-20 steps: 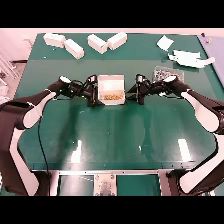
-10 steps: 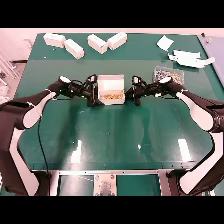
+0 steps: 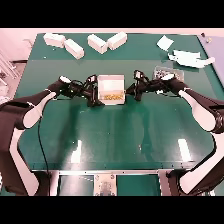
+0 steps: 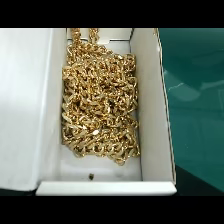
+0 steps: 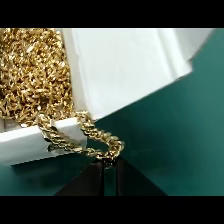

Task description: Fold the box and place the chain.

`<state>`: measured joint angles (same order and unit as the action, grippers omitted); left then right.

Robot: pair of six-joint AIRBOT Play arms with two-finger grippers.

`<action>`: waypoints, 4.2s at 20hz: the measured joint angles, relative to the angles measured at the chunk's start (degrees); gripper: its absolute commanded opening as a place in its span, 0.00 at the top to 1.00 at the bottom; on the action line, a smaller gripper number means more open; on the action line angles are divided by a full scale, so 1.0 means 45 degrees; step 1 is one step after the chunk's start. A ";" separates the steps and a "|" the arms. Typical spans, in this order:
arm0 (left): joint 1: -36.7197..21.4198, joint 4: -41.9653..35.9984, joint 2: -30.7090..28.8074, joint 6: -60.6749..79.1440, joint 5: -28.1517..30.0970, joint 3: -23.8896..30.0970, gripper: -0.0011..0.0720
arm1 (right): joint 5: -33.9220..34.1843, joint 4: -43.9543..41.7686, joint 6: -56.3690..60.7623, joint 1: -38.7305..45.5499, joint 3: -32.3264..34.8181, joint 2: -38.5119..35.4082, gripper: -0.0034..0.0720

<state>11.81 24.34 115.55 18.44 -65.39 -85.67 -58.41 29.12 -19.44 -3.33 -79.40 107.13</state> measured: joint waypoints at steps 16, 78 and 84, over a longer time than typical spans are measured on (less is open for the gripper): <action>0.0000 0.0000 0.0000 0.0000 0.0000 0.0000 0.13 | -0.2618 -0.0393 0.1613 -0.0874 -0.0015 -0.2205 0.53; 0.0000 0.0000 0.0000 -0.0005 -0.0005 0.0000 0.13 | 0.1681 0.0393 0.3065 -0.0641 -0.3356 -0.1287 0.95; 0.0000 0.0000 0.0000 -0.0005 -0.0010 0.0000 0.13 | 0.0476 -0.0510 0.2948 -0.0525 -0.3701 0.0073 0.95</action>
<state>11.81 24.34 115.55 18.41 -65.43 -85.67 -56.27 26.83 -6.17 -5.69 -96.05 107.46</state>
